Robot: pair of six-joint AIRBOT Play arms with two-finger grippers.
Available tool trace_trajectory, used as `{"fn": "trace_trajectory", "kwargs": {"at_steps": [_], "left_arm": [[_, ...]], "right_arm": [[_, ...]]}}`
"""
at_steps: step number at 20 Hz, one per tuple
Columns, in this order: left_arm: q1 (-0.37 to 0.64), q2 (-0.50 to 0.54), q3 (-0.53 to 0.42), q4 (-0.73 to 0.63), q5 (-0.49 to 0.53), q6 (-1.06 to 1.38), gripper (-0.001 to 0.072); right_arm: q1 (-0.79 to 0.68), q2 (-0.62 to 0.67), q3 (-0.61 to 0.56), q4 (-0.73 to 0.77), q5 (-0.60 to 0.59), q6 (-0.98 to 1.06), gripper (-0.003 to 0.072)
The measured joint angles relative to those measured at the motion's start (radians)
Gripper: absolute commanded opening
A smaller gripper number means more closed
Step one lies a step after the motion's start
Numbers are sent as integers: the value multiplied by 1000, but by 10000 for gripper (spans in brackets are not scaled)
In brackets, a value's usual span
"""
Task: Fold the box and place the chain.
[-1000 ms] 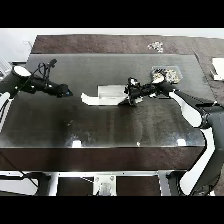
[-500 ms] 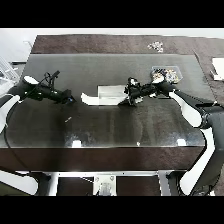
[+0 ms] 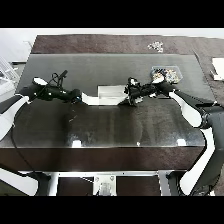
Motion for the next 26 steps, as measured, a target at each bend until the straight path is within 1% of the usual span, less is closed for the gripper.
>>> {"fn": "trace_trajectory", "kwargs": {"at_steps": [4,9,15,16,17,26], "left_arm": [[-23,-5,-2,13,57,-34,21],[-64,-6,-3,51,100,-112,21],[-98,-6,-3,40,124,-138,23],[-101,-5,-3,36,122,-136,65],[-103,-3,-1,35,120,-131,203],[-109,-1,51,11,101,-124,210]], "right_arm": [[0,0,0,0,0,0,476],[0,0,0,0,0,0,476],[0,0,0,0,0,0,476],[0,0,0,0,0,0,476],[0,0,0,0,0,0,476],[0,0,0,0,0,0,476]]}}
